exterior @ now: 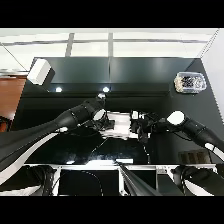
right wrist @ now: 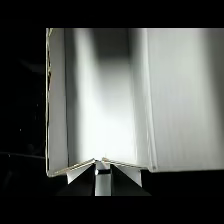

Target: Fold the box and place the chain.

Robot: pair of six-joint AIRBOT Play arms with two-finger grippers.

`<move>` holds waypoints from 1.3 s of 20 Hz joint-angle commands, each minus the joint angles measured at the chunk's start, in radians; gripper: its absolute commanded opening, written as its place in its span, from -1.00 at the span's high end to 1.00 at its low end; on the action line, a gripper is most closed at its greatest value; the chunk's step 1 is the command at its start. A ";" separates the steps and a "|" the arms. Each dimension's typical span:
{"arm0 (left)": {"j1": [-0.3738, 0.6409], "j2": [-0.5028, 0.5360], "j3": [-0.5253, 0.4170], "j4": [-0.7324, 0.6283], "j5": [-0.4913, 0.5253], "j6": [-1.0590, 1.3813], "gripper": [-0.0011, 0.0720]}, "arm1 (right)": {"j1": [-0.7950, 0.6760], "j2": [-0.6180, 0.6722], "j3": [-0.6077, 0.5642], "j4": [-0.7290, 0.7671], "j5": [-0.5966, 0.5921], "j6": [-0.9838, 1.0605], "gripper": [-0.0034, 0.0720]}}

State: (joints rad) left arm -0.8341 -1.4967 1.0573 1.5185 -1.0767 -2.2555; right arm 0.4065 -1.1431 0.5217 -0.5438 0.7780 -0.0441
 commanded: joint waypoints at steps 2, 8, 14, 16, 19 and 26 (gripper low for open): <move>0.001 0.000 0.000 -0.005 0.002 0.000 0.90 | 0.001 -0.058 0.000 0.133 0.002 0.003 0.62; 0.001 0.000 0.000 -0.009 0.002 0.000 0.90 | 0.001 -0.087 -0.001 0.172 -0.008 0.003 0.63; 0.001 0.000 0.000 -0.009 0.002 0.000 0.90 | 0.001 -0.087 0.000 0.169 -0.020 0.004 0.30; 0.001 0.000 0.000 -0.009 0.002 0.000 0.90 | 0.001 -0.087 0.000 0.174 -0.021 0.008 0.20; 0.001 0.000 0.000 -0.009 0.002 0.000 0.90 | 0.001 -0.087 0.000 0.173 -0.021 0.019 0.75; 0.001 0.000 0.000 -0.008 0.002 0.000 0.90 | -0.180 0.063 0.027 -0.171 0.201 0.635 0.88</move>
State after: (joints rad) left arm -0.8341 -1.4967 1.0573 1.5089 -1.0737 -2.2547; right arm 0.3157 -1.1507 0.5331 -0.5274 0.8364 0.2829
